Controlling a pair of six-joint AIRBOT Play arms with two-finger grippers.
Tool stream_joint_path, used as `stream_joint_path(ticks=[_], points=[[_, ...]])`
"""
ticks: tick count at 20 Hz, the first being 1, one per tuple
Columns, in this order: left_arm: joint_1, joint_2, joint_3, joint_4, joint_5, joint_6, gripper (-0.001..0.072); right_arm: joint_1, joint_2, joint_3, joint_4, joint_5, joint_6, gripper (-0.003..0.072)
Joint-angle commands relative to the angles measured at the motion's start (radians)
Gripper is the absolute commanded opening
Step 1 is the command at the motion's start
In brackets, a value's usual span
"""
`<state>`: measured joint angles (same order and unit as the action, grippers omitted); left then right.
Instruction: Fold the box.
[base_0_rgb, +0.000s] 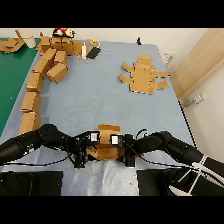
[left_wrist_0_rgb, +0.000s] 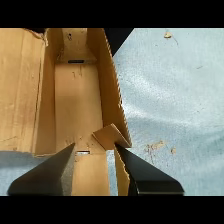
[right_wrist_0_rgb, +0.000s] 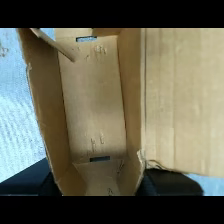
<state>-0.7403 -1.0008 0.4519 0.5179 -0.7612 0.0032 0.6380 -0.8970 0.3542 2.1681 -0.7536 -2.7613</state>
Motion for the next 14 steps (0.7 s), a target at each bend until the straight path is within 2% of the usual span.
stream_joint_path(ticks=[1, 2, 3, 4, 6, 7, 8, 12, 14], points=[[0.0, 0.004, 0.0, 0.006, -0.031, -0.003, 0.0418, 0.0, 0.0, 0.0, 0.001, 0.001, 0.0, 0.0451], [0.0, 0.01, 0.0, 0.006, -0.048, -0.003, 0.0396, 0.0, 0.0, 0.0, 0.0, 0.001, 0.0, 0.0451], [0.0, 0.018, 0.0, 0.01, -0.063, -0.003, 0.028, 0.0, 0.0, 0.0, 0.0, 0.001, 0.0, 0.0451], [0.0, 0.031, 0.0, 0.025, -0.071, -0.005, 0.0213, 0.0, 0.0, 0.0, 0.001, 0.001, 0.0, 0.0451], [0.0, 0.061, 0.0, 0.072, -0.072, -0.051, 0.0206, 0.0, 0.0, 0.0, 0.0, 0.001, 0.0, 0.0451], [0.0, 0.077, 0.0, 0.106, -0.076, -0.084, 0.0059, 0.0, 0.0, 0.0, 0.0, 0.001, 0.0, 0.0451], [0.0, 0.094, 0.0, 0.145, -0.081, -0.12, 0.0018, 0.0, 0.0, 0.0, 0.0, 0.001, 0.0, 0.0451], [0.0, 0.127, -0.006, 0.28, -0.092, -0.251, 0.0018, 0.0, 0.0, 0.0, 0.0, 0.001, 0.0, 0.0451], [0.0, 0.127, -0.018, 0.283, -0.04, -0.246, 0.0018, 0.0, 0.0, 0.0, 0.001, 0.001, 0.0, 0.0451]])
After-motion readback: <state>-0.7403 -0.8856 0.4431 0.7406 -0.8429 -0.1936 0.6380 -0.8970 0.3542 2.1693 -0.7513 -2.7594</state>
